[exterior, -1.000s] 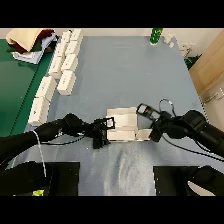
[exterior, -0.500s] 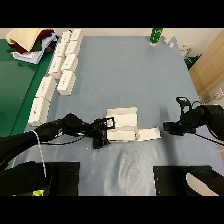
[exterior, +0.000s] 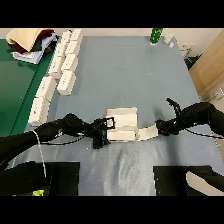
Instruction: Fold the box.
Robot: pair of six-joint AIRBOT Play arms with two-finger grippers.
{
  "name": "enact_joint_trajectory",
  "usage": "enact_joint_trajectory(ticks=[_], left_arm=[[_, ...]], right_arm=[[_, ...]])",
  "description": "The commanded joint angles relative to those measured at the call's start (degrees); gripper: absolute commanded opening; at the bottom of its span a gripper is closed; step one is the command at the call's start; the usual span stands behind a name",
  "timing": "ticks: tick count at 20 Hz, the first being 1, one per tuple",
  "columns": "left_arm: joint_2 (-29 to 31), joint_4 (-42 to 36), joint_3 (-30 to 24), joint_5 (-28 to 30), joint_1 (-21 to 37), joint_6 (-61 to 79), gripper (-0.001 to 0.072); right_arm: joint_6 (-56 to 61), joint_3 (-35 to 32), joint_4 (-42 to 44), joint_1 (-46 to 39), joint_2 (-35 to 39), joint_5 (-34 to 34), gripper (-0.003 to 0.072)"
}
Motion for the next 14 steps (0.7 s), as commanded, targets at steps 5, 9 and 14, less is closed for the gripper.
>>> enact_joint_trajectory(ticks=[5,9,14], left_arm=[[0.0,0.0,0.0,0.0,0.0,0.0,0.0617],[0.0,0.0,0.0,0.0,0.0,0.0,0.0617],[0.0,0.0,0.0,0.0,0.0,0.0,0.0617]], right_arm=[[-3.6,0.0,4.3,2.4,0.0,-1.7,0.0001],[-3.7,0.1,4.9,2.4,-0.1,-1.4,0.0032],[-3.6,2.2,6.1,2.4,-0.1,-3.8,0.0363]])
